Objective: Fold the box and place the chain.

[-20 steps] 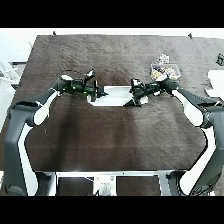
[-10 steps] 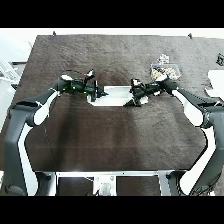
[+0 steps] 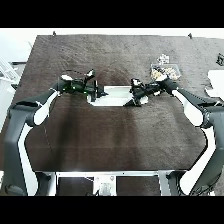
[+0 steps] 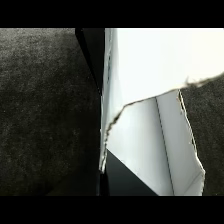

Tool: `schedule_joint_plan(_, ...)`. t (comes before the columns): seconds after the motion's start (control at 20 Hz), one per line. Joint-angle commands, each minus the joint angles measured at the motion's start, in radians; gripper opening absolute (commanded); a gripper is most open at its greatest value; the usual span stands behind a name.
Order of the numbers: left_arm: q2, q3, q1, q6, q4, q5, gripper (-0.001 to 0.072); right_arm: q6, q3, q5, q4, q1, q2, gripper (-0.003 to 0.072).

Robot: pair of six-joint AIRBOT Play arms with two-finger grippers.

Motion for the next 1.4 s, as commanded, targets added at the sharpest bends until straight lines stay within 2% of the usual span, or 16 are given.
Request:
schedule_joint_plan(0.0, 0.000, 0.000, 0.001, 0.000, 0.000, 0.000, 0.0020, 0.000, 0.000, 0.000, 0.000, 0.000, 0.000, 0.0580)
schedule_joint_plan(0.35, 0.000, 0.000, 0.001, 0.000, -0.019, -0.002, 0.0024, 0.000, 0.000, 0.000, 0.000, 0.000, 0.000, 0.0580)
schedule_joint_plan(0.4, 0.000, 0.000, 0.001, 0.001, -0.036, 0.000, 0.0223, 0.000, 0.000, 0.000, 0.000, 0.000, 0.000, 0.0580)
schedule_joint_plan(0.45, 0.000, 0.000, 0.001, 0.000, -0.058, 0.000, 0.0503, 0.000, 0.000, 0.000, 0.000, 0.000, 0.000, 0.0580)
schedule_joint_plan(0.5, 0.000, 0.000, 0.001, 0.000, -0.077, 0.000, 0.0527, 0.000, 0.000, 0.000, 0.000, 0.000, 0.000, 0.0580)
schedule_joint_plan(0.7, 0.000, 0.003, 0.003, 0.000, -0.100, -0.011, 0.0528, 0.000, 0.000, 0.000, 0.000, 0.000, 0.000, 0.0580)
schedule_joint_plan(0.9, 0.000, 0.003, 0.032, -0.007, -0.117, -0.114, 0.0528, 0.000, 0.000, 0.000, 0.000, 0.000, 0.000, 0.0580)
schedule_joint_plan(1.15, 0.021, 0.003, 0.105, -0.007, -0.135, -0.289, 0.0522, 0.000, 0.000, 0.000, 0.000, 0.000, 0.000, 0.0580)
schedule_joint_plan(1.2, 0.037, 0.003, 0.119, -0.006, -0.135, -0.314, 0.0363, 0.000, 0.000, 0.000, 0.000, 0.000, 0.000, 0.0580)
schedule_joint_plan(1.25, 0.056, 0.003, 0.131, 0.002, -0.135, -0.337, 0.0249, 0.000, 0.000, 0.000, 0.000, 0.000, 0.000, 0.0580)
schedule_joint_plan(1.3, 0.084, 0.003, 0.144, 0.002, -0.135, -0.359, 0.0089, 0.000, 0.000, 0.000, 0.000, 0.000, 0.000, 0.0580)
schedule_joint_plan(1.35, 0.106, 0.005, 0.158, 0.002, -0.135, -0.379, 0.0018, 0.000, 0.000, 0.000, 0.000, 0.000, 0.000, 0.0580)
